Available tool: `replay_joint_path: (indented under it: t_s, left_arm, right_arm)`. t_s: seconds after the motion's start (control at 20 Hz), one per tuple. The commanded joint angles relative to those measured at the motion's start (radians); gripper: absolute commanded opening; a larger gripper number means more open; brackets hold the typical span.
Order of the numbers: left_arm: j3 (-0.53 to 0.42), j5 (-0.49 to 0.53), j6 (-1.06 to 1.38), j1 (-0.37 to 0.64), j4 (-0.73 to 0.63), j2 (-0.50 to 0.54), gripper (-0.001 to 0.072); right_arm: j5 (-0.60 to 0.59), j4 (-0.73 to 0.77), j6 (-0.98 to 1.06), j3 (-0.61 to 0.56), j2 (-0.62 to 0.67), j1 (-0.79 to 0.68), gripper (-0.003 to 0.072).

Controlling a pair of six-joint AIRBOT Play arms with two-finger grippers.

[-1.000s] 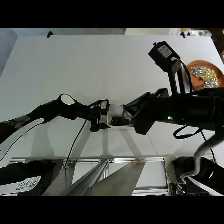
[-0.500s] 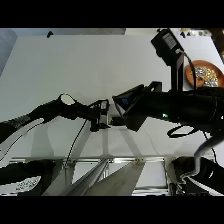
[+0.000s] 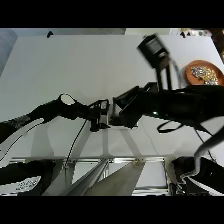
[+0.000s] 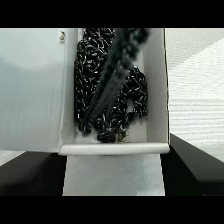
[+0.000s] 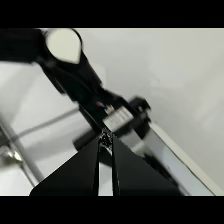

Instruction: Fold the box and place the chain.

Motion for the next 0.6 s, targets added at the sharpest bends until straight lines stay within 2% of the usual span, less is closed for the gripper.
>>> replay_joint_path:
  t_s: [0.0,0.3,0.55]
  left_arm:
    - [0.000,0.000,0.000,0.001,0.000,0.001,0.0275]
    - [0.000,0.001,0.000,0.001,0.000,0.000,0.0275]
    - [0.000,0.000,0.000,0.000,0.000,0.000,0.0275]
  right_arm:
    - [0.111,-0.067,0.001,-0.001,-0.087,0.001,0.0023]
    - [0.108,-0.078,0.000,-0.042,-0.216,0.001,0.0023]
    - [0.085,-0.083,0.000,-0.129,-0.237,0.001,0.0023]
